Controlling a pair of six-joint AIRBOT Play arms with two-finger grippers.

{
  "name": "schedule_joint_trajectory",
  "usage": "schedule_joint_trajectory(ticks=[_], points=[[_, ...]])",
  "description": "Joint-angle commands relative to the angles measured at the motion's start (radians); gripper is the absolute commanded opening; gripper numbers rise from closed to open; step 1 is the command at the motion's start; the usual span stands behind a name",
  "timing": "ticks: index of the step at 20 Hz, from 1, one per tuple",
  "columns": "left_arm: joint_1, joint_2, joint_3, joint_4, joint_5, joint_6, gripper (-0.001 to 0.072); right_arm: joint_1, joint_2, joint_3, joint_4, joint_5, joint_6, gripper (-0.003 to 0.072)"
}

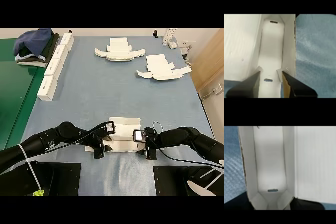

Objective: Fold the box.

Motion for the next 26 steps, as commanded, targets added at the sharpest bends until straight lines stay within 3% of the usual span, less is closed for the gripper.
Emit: schedule_joint_trajectory(ticks=[1,2,3,4,8,15,19,22,26], points=[[-0.001,-0.001,0.0,-0.015,0.0,0.003,0.044,0.001,0.0,0.0,0.001,0.0,-0.002,0.045],[0.0,0.0,0.001,-0.011,0.0,-0.011,0.0371,0.001,0.0,0.0,0.0,0.0,-0.002,0.045],[0.001,0.0,0.001,0.005,-0.002,-0.034,0.0155,0.001,0.0,0.0,0.001,0.0,-0.002,0.045],[0.001,0.0,0.001,0.04,-0.002,-0.062,0.0026,0.001,0.0,0.0,0.0,0.0,-0.002,0.045],[0.001,0.062,0.001,0.245,-0.013,-0.389,0.0013,0.001,0.0,0.0,0.0,0.0,-0.002,0.045],[0.003,0.333,0.001,0.689,-0.067,-0.935,0.0013,0.001,0.0,0.0,0.0,0.0,-0.002,0.045],[0.126,0.447,0.001,0.886,-0.26,-1.462,0.0013,0.001,0.0,0.0,0.001,0.0,-0.002,0.045],[0.294,0.481,0.001,0.923,-0.436,-1.647,0.0013,0.001,0.0,0.0,0.0,0.0,-0.002,0.045],[0.429,0.452,-0.023,0.79,-0.467,-1.633,0.0013,0.001,0.0,0.0,0.001,0.0,-0.002,0.045]])
